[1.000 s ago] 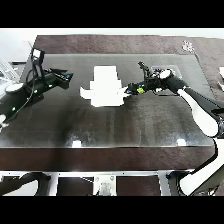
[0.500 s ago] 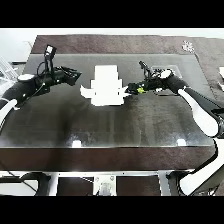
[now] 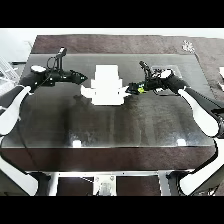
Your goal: Fold the box and place the chain.
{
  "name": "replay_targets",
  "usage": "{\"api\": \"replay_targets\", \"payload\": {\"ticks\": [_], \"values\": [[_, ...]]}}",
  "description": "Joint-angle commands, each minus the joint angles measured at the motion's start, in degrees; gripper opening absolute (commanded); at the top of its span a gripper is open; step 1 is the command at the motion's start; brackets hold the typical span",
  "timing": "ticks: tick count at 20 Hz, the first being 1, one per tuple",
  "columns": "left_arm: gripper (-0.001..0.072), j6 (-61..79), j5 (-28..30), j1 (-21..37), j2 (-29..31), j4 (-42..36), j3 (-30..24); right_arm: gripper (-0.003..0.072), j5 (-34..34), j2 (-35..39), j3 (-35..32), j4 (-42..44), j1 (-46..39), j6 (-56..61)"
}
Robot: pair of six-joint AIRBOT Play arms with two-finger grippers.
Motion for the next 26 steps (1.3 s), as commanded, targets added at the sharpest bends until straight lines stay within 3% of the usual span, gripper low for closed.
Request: {"api": "replay_targets", "payload": {"ticks": [1, 5, 12, 20, 26], "values": [[0.0499, -8.8, -4.7, 0.0, -6.2, 3.7, 7.4, 0.0016, 0.1, 0.0, 0.0, -0.1, 0.0, -0.7], [0.0498, -11.6, -5.7, 0.0, -9.6, 4.2, 12.8, 0.0017, 0.2, 0.0, 0.0, -0.1, 0.0, -0.9], [0.0498, -13.6, -5.3, -2.7, -10.6, 6.4, 16.6, 0.0017, 0.2, 0.0, 0.0, -0.1, 0.0, -1.1], [0.0498, -13.9, -1.2, -5.3, -11.1, 8.1, 16.7, 0.0017, 0.2, 0.0, 0.0, -0.1, 0.0, -1.1], [0.0489, -14.0, -2.8, -5.3, -13.0, 6.6, 16.7, 0.0017, 0.2, 0.0, 0.0, -0.1, 0.0, -1.1]]}}
